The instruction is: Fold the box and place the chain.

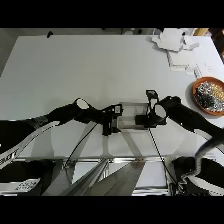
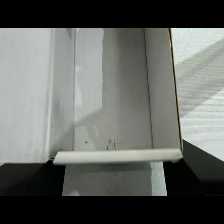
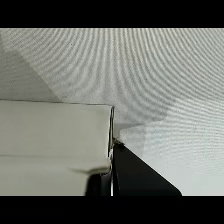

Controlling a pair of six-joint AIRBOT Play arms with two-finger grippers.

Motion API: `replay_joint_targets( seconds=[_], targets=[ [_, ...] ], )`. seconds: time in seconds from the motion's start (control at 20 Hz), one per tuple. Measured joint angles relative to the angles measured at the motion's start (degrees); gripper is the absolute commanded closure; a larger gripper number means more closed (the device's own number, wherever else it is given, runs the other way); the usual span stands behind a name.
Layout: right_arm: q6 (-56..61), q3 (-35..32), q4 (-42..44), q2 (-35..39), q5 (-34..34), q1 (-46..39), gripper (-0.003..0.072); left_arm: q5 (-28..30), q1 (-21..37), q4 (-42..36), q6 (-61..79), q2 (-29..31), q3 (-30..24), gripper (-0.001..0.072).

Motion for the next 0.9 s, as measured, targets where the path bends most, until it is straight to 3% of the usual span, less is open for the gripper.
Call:
replay_joint_targets(
  seconds=[0.05,0.1,0.3,0.55,0.7,0.9],
  targets=[
    [-0.20,0.00,-0.02,0.11,-0.31,0.00,0.0376,-0.11,0.00,0.02,0.11,0.00,0.00,0.0499],
    [-0.61,0.00,-0.07,0.39,-0.48,0.00,0.0354,-0.26,0.00,0.07,0.11,0.00,0.00,0.0499],
    [-5.38,0.00,-0.59,4.76,0.28,0.00,0.0356,-0.20,0.00,0.04,0.11,0.00,0.00,0.0499],
    [-13.33,1.36,-4.57,16.94,4.66,-2.29,0.0358,-0.17,0.00,0.04,0.09,0.00,0.00,0.0499],
    [-19.02,6.19,-6.14,22.03,5.92,-9.05,0.0357,-0.17,0.00,0.04,0.09,0.00,0.00,0.0499],
    [-28.20,13.33,-7.15,22.82,5.60,-23.87,0.0357,-0.15,0.00,0.04,0.09,0.00,0.00,0.0499]
  ],
)
